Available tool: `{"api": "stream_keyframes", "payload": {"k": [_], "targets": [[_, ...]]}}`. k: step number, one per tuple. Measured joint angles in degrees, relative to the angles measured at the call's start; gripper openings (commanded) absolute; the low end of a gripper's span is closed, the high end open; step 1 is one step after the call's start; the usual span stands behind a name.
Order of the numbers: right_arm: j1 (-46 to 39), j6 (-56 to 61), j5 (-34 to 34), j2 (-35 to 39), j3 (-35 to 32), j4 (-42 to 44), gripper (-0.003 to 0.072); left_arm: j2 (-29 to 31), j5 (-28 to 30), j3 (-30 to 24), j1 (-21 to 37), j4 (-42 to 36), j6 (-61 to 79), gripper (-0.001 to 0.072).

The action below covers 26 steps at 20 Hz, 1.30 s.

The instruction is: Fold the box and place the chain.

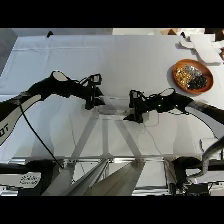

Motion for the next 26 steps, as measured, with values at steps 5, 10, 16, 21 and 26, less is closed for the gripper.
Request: {"api": "stream_keyframes", "payload": {"k": [5, 10, 16, 21, 26], "targets": [[0.0, 0.0, 0.0, 0.0, 0.0, -0.1, 0.0506, 5.4, -5.4, 0.0, 3.9, 9.0, -5.6, 0.0151], [0.0, 0.0, 0.0, 0.0, 0.0, -0.1, 0.0506, 8.6, -13.7, 0.0, 2.9, 11.1, -9.8, 0.0010], [0.0, 0.0, 0.0, 0.0, 0.0, -0.1, 0.0506, 9.1, -12.2, 0.0, -0.8, 2.4, -11.0, 0.0011], [0.0, 0.0, 0.0, 0.0, 0.0, -0.1, 0.0506, 7.6, 3.2, 0.0, -1.5, -2.3, -19.6, 0.0011], [0.0, 0.0, -0.1, 0.0, 0.0, 0.0, 0.0506, 2.5, 12.1, 0.0, -1.7, -3.5, -27.0, 0.0011]]}}
